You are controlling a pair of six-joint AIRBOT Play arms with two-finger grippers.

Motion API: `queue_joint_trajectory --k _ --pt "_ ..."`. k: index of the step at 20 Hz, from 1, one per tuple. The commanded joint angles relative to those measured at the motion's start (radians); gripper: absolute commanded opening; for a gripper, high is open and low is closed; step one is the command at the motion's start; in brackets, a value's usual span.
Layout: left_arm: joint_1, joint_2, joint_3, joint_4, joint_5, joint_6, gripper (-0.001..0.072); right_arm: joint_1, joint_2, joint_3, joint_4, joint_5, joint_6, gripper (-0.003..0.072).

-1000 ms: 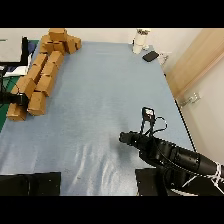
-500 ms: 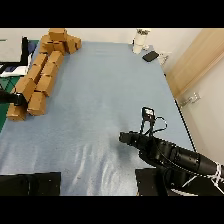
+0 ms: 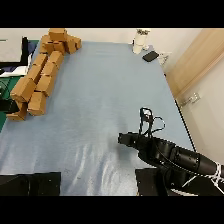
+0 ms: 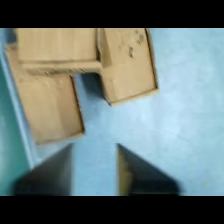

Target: Fold the box.

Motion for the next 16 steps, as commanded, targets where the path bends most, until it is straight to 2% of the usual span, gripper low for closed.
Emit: queue_joint_trajectory --k 1,3,5,9,12,16 --pt "-0.077 0.059 0.003 -0.122 -0.113 -0.049 0.0009 -0.035 -0.002 0.012 0.066 0.037 -0.11 0.0005" --pt "-0.223 0.084 0.018 -0.193 -0.092 -0.071 0.0008 -0.136 -0.022 0.062 0.117 0.044 -0.241 0.0005" --pt "-0.419 0.071 0.061 -0.161 -0.055 -0.196 0.0008 -0.277 -0.083 0.159 0.212 0.046 -0.468 0.0005" --pt "-0.77 -0.054 0.186 -0.061 0.066 -0.388 0.0008 -0.478 -0.32 0.421 0.454 0.045 -0.863 0.0005" --pt "-0.894 -0.171 0.262 -0.062 0.151 -0.463 0.0009 -0.487 -0.502 0.591 0.542 0.045 -0.999 0.0005" --pt "-0.926 -0.274 0.309 -0.077 0.175 -0.473 0.001 -0.481 -0.662 0.72 0.628 0.047 -1.082 0.0005"
